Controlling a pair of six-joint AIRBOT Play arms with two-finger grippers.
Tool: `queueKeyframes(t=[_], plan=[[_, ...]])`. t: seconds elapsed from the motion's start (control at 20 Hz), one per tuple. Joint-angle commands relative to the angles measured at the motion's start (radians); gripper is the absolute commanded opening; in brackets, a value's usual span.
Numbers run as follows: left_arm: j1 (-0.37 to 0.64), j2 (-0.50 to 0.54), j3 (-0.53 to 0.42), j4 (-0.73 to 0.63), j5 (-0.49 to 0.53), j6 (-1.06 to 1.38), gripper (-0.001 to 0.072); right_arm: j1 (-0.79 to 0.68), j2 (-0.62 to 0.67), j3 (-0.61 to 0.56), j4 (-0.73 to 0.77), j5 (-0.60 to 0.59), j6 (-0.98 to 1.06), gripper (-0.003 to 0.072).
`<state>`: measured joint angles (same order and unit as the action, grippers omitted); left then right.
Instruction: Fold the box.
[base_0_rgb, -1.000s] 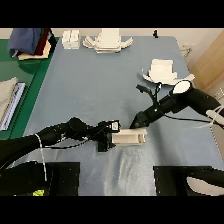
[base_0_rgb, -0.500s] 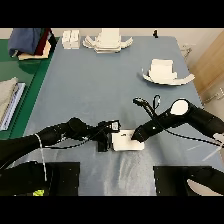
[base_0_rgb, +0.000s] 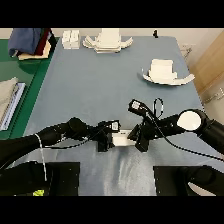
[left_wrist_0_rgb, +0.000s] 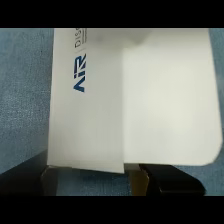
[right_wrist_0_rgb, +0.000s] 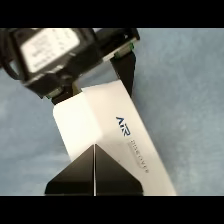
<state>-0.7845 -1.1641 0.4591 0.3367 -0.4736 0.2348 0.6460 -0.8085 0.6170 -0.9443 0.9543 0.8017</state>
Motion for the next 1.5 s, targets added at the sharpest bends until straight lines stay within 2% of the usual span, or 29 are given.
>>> queueKeyframes(t=[0.0, 0.1, 0.3, 0.45, 0.6, 0.7, 0.75, 0.8, 0.9, 0.95, 1.15, 1.45], plan=[[0.0, 0.0, 0.0, 0.0, 0.0, 0.0, 0.0522, 0.095, 0.029, -0.018, -0.133, -0.15, -0.063, 0.0005], [0.0, 0.0, 0.0, 0.0, 0.0, 0.0, 0.0522, 0.152, 0.031, -0.05, -0.217, -0.245, -0.062, 0.0004], [0.0, 0.0, 0.0, 0.0, 0.001, 0.0, 0.0522, 0.295, 0.062, -0.124, -0.362, -0.334, -0.061, 0.0004], [0.0, 0.0, 0.0, 0.0, 0.001, 0.0, 0.0522, 0.333, 0.106, -0.195, -0.395, -0.407, -0.058, 0.0007], [0.0, 0.0, 0.0, 0.0, 0.0, 0.0, 0.0522, 0.333, 0.106, -0.196, -0.456, -0.425, -0.06, 0.0305], [0.0, 0.0, 0.0, 0.0, 0.001, 0.0, 0.0522, 0.333, 0.105, -0.196, -0.502, -0.463, -0.062, 0.0326], [0.0, 0.0, 0.0, 0.0, 0.0, 0.0, 0.0522, 0.333, 0.105, -0.196, -0.52, -0.477, -0.062, 0.042], [0.0, 0.0, 0.0, 0.0, 0.001, 0.0, 0.0522, 0.333, 0.105, -0.196, -0.528, -0.483, -0.062, 0.0456], [0.0, 0.0, 0.0, 0.0, 0.001, 0.0, 0.0523, 0.333, 0.105, -0.196, -0.525, -0.472, -0.061, 0.0483], [0.001, 0.0, 0.0, 0.0, 0.0, 0.0, 0.0522, 0.334, 0.105, -0.196, -0.512, -0.459, -0.062, 0.0532], [0.0, 0.0, 0.0, 0.0, 0.0, 0.0, 0.0522, 0.334, 0.095, -0.197, -0.473, -0.386, -0.062, 0.0532], [0.0, 0.0, 0.0, 0.0, 0.0, 0.0, 0.0522, 0.333, 0.043, -0.198, -0.504, -0.407, -0.061, 0.053]])
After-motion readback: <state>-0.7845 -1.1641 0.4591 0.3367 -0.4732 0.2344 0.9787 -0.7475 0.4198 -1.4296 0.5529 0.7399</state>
